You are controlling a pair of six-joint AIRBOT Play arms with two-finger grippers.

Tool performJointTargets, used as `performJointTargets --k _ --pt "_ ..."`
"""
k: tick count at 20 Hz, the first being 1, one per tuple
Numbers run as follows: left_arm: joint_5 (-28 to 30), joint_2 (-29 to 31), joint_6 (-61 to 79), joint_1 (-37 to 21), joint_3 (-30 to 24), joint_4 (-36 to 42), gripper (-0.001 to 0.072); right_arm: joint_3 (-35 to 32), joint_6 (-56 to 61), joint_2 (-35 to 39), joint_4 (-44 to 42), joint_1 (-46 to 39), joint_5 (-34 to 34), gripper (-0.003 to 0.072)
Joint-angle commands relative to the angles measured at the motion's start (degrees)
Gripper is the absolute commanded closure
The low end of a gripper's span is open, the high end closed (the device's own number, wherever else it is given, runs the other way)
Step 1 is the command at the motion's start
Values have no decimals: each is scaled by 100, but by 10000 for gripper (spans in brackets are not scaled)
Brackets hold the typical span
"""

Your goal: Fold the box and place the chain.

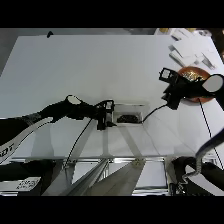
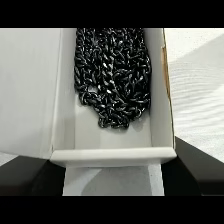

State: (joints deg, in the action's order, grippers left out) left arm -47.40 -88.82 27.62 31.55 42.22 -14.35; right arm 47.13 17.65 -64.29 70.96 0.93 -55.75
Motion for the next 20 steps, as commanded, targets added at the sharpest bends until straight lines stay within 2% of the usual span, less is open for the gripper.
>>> performJointTargets --k 1,4,13,16,20 --pt "2 2 0 -2 0 -2 502 -31 -111 -579 391 -33 -136 445" --pt "2 2 0 -2 0 -2 502 -31 -498 -905 391 136 -101 446" --pt "4 2 2 -2 0 -2 502 -31 -581 -1537 396 247 -9 468" --pt "2 2 0 -2 0 -2 502 -31 -581 -1550 389 245 7 624" --pt "2 2 2 -2 0 -2 502 -37 -575 -1578 356 247 81 639"
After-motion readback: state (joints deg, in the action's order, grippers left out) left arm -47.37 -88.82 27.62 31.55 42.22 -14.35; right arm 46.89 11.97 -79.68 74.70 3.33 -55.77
